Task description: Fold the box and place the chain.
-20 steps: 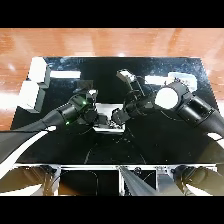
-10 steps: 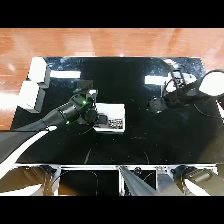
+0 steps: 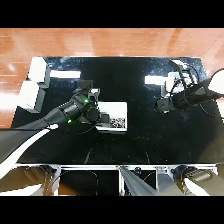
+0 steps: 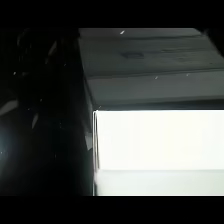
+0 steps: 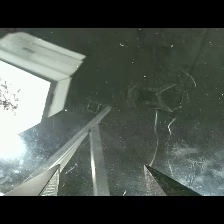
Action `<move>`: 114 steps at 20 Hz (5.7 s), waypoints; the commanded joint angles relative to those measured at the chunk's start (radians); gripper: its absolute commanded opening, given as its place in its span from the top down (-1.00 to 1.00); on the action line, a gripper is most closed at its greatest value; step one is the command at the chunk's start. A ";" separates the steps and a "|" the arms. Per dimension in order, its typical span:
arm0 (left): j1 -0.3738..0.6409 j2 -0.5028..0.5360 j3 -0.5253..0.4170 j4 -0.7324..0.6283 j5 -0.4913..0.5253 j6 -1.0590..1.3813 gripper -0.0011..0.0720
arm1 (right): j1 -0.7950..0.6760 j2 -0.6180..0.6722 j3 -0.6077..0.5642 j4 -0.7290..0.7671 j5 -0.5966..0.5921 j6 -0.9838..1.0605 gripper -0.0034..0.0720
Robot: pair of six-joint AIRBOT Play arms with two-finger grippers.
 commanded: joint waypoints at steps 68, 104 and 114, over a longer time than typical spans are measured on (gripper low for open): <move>0.327 0.578 -0.383 -0.330 -0.061 0.466 -0.31 | 0.354 -0.631 0.515 0.069 0.117 -0.401 -0.74; 0.350 0.578 -0.383 -0.119 0.111 0.349 -0.31 | 0.496 -0.586 0.393 -0.023 -0.009 -0.506 -0.40; 0.350 0.578 -0.383 -0.119 0.086 0.338 -0.31 | 0.505 -0.593 0.393 -0.064 -0.038 -0.528 0.15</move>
